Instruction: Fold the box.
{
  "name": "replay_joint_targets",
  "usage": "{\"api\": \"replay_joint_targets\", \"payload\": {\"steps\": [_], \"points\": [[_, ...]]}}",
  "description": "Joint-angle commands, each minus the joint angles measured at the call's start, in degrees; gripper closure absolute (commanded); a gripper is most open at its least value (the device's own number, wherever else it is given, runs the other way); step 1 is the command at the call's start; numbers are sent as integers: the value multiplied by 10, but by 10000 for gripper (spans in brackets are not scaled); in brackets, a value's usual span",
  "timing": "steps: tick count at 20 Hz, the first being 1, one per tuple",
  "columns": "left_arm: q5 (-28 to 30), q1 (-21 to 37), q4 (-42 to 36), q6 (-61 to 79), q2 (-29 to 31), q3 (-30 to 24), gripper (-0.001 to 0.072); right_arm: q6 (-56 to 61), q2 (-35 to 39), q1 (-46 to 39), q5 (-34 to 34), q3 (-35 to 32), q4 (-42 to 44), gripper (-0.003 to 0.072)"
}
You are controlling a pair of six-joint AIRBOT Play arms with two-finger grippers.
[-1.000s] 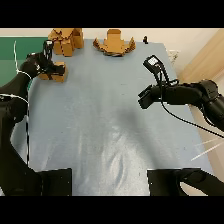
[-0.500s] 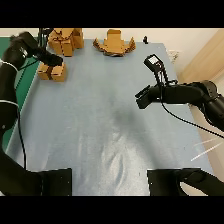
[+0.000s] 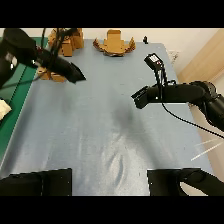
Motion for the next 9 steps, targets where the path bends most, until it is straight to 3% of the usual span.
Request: {"api": "replay_joint_targets", "payload": {"steps": [1,4,9], "points": [[109,-50,-10,-15,125,-160,699,0,0,0,-1,0,2,680],[165,-73,-9,-18,197,-238,697,0,0,0,-1,0,2,681],[150,-73,-10,-18,207,-246,696,0,0,0,-1,0,2,680]]}}
